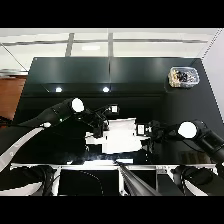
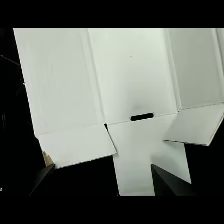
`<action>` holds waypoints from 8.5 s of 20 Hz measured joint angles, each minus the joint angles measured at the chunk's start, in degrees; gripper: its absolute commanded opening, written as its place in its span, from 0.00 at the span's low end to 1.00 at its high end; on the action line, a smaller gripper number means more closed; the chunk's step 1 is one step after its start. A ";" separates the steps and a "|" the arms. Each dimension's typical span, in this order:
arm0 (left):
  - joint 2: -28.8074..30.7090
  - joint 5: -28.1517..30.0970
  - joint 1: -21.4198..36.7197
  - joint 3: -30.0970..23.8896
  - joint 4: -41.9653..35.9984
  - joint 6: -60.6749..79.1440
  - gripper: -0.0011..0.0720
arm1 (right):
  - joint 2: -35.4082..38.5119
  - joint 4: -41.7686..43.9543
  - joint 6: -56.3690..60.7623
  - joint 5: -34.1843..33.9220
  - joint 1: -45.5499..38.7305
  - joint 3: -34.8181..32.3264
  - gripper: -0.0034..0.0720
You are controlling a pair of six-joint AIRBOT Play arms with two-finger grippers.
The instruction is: Fold the box and place the chain.
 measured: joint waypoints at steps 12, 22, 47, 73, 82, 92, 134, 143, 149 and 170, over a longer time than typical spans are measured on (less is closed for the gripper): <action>0.00 0.11 0.00 0.00 0.07 0.00 0.05 | -1.60 2.01 -4.31 -1.27 1.11 -1.77 0.98; 0.00 0.13 0.00 0.00 0.07 0.00 0.05 | -1.90 4.13 -5.18 -2.51 3.80 -1.77 0.98; 2.38 0.83 -0.28 0.07 4.59 1.95 0.05 | -3.17 10.93 -1.88 -10.60 0.57 3.82 0.98; 2.38 0.63 -0.28 0.07 4.72 1.99 0.05 | -15.54 22.56 -20.76 -10.38 1.16 3.06 0.98; 2.38 0.85 -0.28 0.07 4.74 1.99 0.05 | -15.69 22.27 -20.83 -12.07 1.16 1.60 0.97; 2.38 0.85 -0.28 0.07 4.70 1.97 0.05 | -15.76 23.65 -20.85 -14.05 1.29 1.53 0.97; 11.82 -5.57 5.49 1.57 16.81 -19.82 0.04 | -17.49 23.76 -20.85 -15.72 1.29 0.61 0.66; 23.61 -11.54 11.26 -8.35 1.27 -39.17 0.05 | -17.49 23.80 -20.87 -15.72 1.29 0.61 0.66; 24.74 3.32 7.28 -19.91 -26.18 -32.48 0.05 | -17.49 23.85 -20.85 -15.69 1.29 0.59 0.66; 16.59 26.95 -0.04 -22.71 -43.15 -17.22 0.05 | -17.49 23.87 -20.83 -15.69 1.29 0.57 0.66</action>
